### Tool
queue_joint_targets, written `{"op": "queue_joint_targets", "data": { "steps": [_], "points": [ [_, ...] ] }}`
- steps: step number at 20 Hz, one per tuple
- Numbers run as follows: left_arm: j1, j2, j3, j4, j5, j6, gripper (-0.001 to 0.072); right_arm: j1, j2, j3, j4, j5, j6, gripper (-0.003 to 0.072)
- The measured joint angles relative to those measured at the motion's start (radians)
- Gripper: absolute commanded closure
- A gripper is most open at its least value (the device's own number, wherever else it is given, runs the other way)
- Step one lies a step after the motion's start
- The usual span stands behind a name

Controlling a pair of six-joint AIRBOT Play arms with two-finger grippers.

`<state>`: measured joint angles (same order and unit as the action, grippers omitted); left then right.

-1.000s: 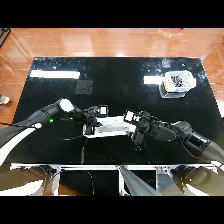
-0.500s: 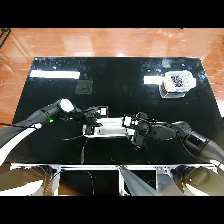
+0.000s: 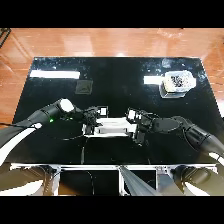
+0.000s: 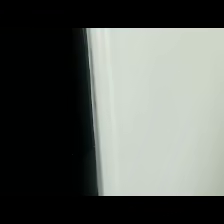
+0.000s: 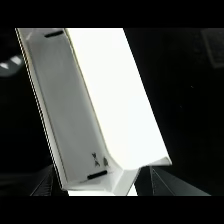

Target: Fold the box and place the chain.

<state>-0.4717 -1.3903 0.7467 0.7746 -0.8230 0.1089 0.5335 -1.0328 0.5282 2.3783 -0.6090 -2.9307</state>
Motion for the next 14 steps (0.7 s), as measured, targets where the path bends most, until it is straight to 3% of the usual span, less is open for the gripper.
{"op": "queue_joint_targets", "data": {
  "steps": [14],
  "points": [
    [0.000,0.000,0.000,0.003,-0.001,0.001,0.0684,0.026,-0.131,0.055,0.046,-0.047,-0.058,-0.0020]
  ]
}}
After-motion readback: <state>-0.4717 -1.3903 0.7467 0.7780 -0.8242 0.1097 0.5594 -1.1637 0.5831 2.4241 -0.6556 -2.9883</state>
